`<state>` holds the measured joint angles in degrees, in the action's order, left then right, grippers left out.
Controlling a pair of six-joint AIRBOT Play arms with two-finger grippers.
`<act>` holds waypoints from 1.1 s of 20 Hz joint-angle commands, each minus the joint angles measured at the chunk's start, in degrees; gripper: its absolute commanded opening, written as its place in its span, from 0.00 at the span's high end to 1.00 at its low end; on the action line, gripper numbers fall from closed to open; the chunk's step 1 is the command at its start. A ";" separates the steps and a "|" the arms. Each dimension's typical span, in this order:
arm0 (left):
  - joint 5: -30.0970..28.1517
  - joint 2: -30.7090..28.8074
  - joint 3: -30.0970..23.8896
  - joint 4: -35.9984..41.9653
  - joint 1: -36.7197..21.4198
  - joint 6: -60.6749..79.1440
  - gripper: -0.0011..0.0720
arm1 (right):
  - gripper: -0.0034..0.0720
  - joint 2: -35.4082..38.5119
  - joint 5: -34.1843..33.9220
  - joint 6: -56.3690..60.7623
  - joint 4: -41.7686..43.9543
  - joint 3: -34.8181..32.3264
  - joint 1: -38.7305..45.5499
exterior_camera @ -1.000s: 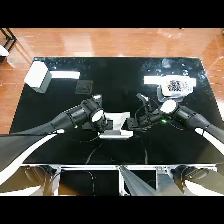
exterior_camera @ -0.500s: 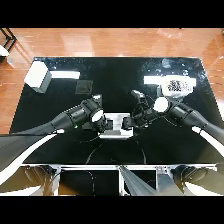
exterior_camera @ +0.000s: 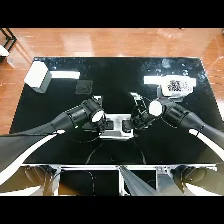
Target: Fold the box and place the chain.
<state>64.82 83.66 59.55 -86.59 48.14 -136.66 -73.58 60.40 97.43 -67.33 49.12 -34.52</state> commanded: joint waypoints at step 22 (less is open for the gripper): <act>-0.24 0.02 0.00 -0.61 0.02 -0.04 0.96 | 0.40 -0.20 5.84 14.08 -5.49 3.34 -5.60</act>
